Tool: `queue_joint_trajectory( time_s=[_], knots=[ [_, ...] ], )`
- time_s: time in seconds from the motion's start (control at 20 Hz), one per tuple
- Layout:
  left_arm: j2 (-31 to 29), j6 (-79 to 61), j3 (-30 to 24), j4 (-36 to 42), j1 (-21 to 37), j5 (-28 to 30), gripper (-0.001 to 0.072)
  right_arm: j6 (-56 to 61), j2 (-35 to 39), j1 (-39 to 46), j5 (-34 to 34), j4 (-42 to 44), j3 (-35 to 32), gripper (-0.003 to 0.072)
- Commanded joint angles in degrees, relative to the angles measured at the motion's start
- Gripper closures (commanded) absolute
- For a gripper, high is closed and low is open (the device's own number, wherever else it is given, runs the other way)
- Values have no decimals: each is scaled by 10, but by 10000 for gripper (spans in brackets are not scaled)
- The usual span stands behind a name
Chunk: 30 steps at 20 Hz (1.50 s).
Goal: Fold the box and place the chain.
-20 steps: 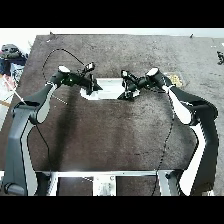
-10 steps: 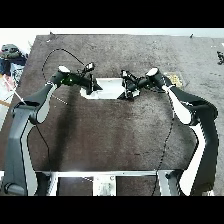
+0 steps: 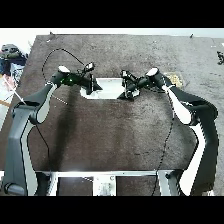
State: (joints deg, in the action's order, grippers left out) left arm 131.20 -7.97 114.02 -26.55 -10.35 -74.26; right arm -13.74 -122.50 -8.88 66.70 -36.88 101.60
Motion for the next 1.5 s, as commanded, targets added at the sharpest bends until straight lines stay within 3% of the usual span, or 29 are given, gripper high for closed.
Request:
queue_joint_trajectory(
  time_s=[0.0,0.1,0.15,0.2,0.35,0.5,0.8,1.0,1.2,1.25,1.3,1.45],
  knots=[
    [0,3,0,0,0,-3,698,1,0,-1,0,0,1,275],
    [0,8,0,1,0,-11,696,1,0,-1,-1,0,1,275],
    [0,8,0,2,0,-14,594,1,0,-1,0,0,1,275],
    [0,9,0,4,0,-20,368,1,0,-1,0,0,1,276],
    [-1,9,5,28,9,-52,361,1,0,-1,0,0,1,275],
    [-2,28,25,41,39,-120,361,1,0,-1,0,0,1,276],
    [-23,36,26,161,98,-246,362,1,0,-1,0,0,1,275],
    [-29,36,26,155,80,-239,362,1,0,-1,0,0,1,275],
    [-29,36,23,79,41,-189,364,1,0,-1,0,0,1,275],
    [-29,37,23,64,30,-174,467,1,0,-1,0,0,1,275],
    [-29,36,23,59,23,-164,693,1,0,-1,0,0,1,275],
    [-29,35,23,58,10,-101,698,1,0,-1,-1,0,1,275]
  ],
)
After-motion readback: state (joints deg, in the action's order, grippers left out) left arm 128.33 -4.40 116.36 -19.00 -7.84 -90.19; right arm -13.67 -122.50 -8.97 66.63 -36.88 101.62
